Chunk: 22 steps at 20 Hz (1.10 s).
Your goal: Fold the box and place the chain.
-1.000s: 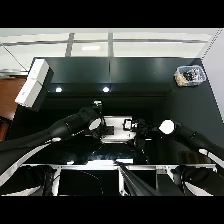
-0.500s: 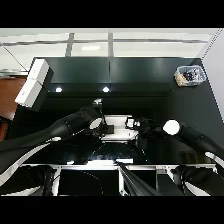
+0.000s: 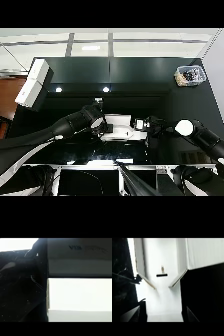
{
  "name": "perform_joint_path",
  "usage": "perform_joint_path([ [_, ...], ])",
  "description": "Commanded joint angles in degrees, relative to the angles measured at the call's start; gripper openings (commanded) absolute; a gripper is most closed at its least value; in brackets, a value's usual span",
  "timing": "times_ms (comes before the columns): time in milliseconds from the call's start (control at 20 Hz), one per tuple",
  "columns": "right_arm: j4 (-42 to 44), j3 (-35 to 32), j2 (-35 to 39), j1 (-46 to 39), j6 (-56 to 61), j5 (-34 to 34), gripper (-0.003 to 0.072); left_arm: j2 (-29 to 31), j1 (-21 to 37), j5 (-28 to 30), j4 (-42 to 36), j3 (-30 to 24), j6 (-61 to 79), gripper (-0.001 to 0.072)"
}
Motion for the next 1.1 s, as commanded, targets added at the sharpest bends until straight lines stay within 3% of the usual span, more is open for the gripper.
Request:
perform_joint_path([
  [0,8.1,-0.2,-2.7,-0.2,-9.2,-3.7,0.0703,-0.2,0.0,-0.1,0.2,0.0,0.0,0.003],
  [250,10.3,-0.2,-5.6,2.5,-11.4,-6.2,0.0702,-0.2,0.0,-0.1,0.2,0.0,0.1,0.0031],
  [350,10.3,-0.2,-6.3,4.1,-11.4,-6.4,0.0472,-0.2,0.0,-0.1,0.2,0.0,0.1,0.0033],
  [450,10.3,-0.2,-6.6,5.2,-11.3,-8.2,0.0471,-0.2,0.0,-0.1,0.2,0.0,0.1,0.0032],
  [550,10.5,-0.2,-6.7,5.3,-11.2,-8.8,0.0119,-0.2,0.0,-0.1,0.2,0.0,0.1,0.0032],
  [800,19.3,-0.2,-7.9,6.2,-11.1,-9.2,0.0123,-0.2,0.0,-0.1,0.0,0.0,0.1,0.0033],
  [1050,22.9,-0.2,-9.0,10.8,-10.9,-14.2,0.0141,-0.2,0.0,0.1,-0.2,0.0,0.1,0.0033],
])
